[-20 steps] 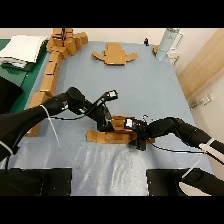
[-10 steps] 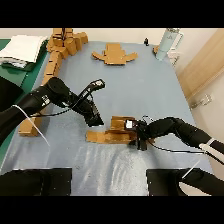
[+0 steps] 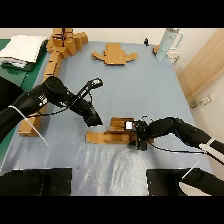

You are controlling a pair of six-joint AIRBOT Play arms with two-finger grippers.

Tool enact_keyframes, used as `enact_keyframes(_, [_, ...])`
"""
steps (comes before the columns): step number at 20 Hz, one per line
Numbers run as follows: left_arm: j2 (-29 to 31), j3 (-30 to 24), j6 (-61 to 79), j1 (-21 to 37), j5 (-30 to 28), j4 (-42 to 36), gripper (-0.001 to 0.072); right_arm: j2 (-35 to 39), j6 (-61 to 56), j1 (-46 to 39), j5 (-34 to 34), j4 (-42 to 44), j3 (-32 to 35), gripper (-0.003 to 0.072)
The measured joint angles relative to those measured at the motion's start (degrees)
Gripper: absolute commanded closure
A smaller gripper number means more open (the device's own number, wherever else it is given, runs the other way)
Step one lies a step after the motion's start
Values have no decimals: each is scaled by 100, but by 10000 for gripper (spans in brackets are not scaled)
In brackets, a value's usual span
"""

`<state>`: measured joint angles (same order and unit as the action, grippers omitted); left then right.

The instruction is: Fold the box.

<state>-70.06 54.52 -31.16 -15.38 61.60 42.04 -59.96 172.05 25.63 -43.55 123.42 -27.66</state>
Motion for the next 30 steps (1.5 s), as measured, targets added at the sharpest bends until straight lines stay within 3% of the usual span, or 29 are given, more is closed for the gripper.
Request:
enact_keyframes(5, [0, 0, -39, 0, 9, 17, 62, 0, 9, 127, 33, -9, 2, 143])
enact_keyframes(6, [0, 0, -52, 0, 9, 24, 273, 0, 9, 138, 55, -11, 2, 143])
enact_keyframes(7, [0, 0, -118, 0, 24, 50, 707, 0, 11, 146, 70, -15, 2, 143])
enact_keyframes(13, [0, -20, -1187, -20, 739, 197, 697, 0, 11, 157, 96, -22, 2, 143])
enact_keyframes(16, [-15, -125, -1899, -201, 839, -271, 697, 0, 9, 157, 101, -22, 2, 143])
enact_keyframes(23, [-643, -216, -2444, -791, -168, -1644, 697, 0, 11, 157, 107, -24, 2, 143])
enact_keyframes(30, [-1235, -219, -2505, -870, -1379, -1941, 698, 0, 9, 157, 109, -24, 0, 143])
